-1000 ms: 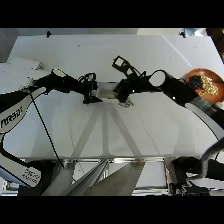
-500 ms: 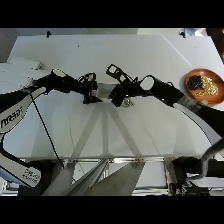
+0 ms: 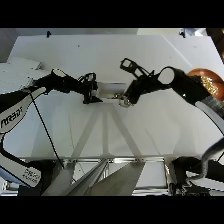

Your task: Fold the box and place the chain.

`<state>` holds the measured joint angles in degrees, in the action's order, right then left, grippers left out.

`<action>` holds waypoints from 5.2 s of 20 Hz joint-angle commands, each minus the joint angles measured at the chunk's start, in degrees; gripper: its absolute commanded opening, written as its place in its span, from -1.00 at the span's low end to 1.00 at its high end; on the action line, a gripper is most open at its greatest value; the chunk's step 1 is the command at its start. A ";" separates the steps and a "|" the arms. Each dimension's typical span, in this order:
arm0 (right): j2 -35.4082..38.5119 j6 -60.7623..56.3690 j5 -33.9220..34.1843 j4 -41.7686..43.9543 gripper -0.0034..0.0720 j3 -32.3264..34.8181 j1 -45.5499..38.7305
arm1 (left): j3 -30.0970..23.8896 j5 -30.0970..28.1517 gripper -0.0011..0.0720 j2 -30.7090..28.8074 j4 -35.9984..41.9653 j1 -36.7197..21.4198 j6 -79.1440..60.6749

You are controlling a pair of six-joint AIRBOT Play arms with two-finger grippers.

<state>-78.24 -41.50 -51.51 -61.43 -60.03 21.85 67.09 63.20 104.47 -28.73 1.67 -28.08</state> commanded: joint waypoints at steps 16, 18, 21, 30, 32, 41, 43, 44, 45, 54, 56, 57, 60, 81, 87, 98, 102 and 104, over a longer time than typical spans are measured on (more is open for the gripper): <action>-10.38 5.27 9.86 -5.42 0.26 4.33 4.52 | 0.00 0.00 0.16 -0.02 -0.02 -0.02 -0.02; -11.37 5.31 8.20 -5.73 -0.30 4.35 4.59 | 0.00 0.00 0.16 -0.02 -0.02 -0.02 -0.02; -11.10 5.27 6.47 -6.29 -0.88 4.35 4.57 | 0.00 0.00 0.16 -0.02 -0.02 -0.02 -0.02; -0.26 1.60 8.87 -8.35 -0.88 4.31 4.57 | 0.00 0.00 0.16 -0.02 -0.02 -0.02 -0.02; 1.49 -1.90 13.00 -6.88 -0.88 4.31 4.57 | 0.00 0.00 0.16 -0.02 -0.02 -0.02 -0.02; 1.88 6.78 21.75 12.66 -0.89 4.24 4.70 | 0.00 0.00 0.16 -0.02 -0.02 -0.02 -0.02; 1.86 13.94 21.46 21.09 -0.89 4.24 4.70 | 0.00 0.00 0.16 -0.02 -0.02 -0.02 -0.02; 1.86 17.70 21.18 25.09 -0.89 4.24 4.70 | 0.00 0.00 0.16 -0.02 -0.02 -0.02 -0.02; 1.86 21.62 20.85 29.20 -0.89 4.24 4.70 | 0.00 0.00 0.16 -0.02 -0.02 -0.02 -0.02; -3.04 31.32 21.20 38.27 -0.88 4.24 7.65 | 0.00 0.00 0.16 -0.02 -0.02 -0.02 -0.02; -4.66 31.26 21.03 37.46 -0.86 4.26 8.83 | 0.00 0.00 0.16 -0.02 -0.02 -0.02 -0.02; -4.74 31.28 20.90 37.31 -0.63 4.24 9.22 | 0.00 0.00 0.16 -0.02 -0.02 -0.02 -0.02; -2.32 31.19 20.94 36.59 -0.03 4.24 9.31 | 0.00 0.00 0.16 -0.02 -0.02 -0.02 -0.02; -3.13 22.77 19.74 11.32 0.27 14.82 2.23 | 0.00 0.00 0.16 -0.02 -0.02 -0.02 -0.02; -6.08 23.30 26.21 11.37 0.16 14.82 5.25 | 0.00 0.00 0.16 -0.02 -0.02 -0.02 -0.02; -3.34 14.53 21.53 2.56 -0.88 14.82 5.22 | 0.00 0.00 0.16 -0.02 -0.02 -0.02 -0.02; 0.24 8.11 20.52 -6.27 -0.88 14.82 5.22 | 0.00 0.00 0.16 -0.02 -0.02 -0.02 -0.02; 2.36 7.17 20.90 -6.12 -0.88 14.80 5.22 | 0.00 0.00 0.16 -0.02 -0.02 -0.02 -0.02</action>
<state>-78.46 -30.76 -30.57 -64.23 -45.17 27.00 67.09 63.22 104.47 -28.75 1.65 -28.10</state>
